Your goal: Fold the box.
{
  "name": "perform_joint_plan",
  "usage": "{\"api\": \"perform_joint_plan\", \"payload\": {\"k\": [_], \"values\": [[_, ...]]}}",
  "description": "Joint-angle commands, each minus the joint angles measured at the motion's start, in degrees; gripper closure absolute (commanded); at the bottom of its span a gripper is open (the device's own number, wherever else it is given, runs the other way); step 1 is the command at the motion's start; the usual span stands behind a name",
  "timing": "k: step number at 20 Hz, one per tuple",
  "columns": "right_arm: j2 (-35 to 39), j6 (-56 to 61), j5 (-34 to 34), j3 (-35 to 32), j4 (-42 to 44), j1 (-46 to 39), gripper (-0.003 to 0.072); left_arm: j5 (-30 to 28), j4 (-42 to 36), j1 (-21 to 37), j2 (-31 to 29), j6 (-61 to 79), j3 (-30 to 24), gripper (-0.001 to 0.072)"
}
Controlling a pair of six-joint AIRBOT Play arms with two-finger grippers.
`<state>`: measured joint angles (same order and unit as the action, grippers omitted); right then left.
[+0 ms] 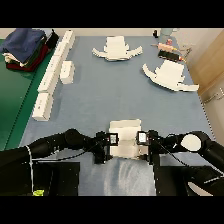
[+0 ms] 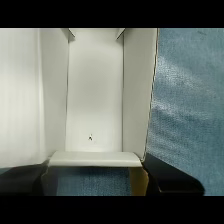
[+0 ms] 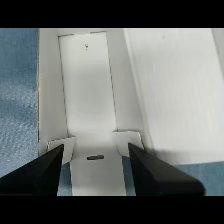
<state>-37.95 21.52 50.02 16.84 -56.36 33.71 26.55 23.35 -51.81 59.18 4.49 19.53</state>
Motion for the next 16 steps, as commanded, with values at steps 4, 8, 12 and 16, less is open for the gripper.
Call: {"api": "perform_joint_plan", "payload": {"k": [4, 8, 12, 16], "values": [[-0.5, -0.1, 0.2, 0.0, -0.3, 0.0, 0.0022, 0.0, 0.0, 0.0, 0.0, 0.0, 0.0, 0.0243], [0.1, 1.7, 2.3, 0.0, -1.0, 0.0, 0.0217, 0.0, 0.0, 0.0, 0.0, 0.0, 0.0, 0.0243], [4.2, 11.6, 3.5, 0.1, -3.6, 0.0, 0.0552, 0.0, 0.0, 0.0, 0.0, 0.0, 0.0, 0.0243], [9.4, 38.2, 3.8, 2.3, -16.2, -0.3, 0.0683, 0.0, 0.0, 0.0, 0.0, 0.0, 0.0, 0.0243]]}}
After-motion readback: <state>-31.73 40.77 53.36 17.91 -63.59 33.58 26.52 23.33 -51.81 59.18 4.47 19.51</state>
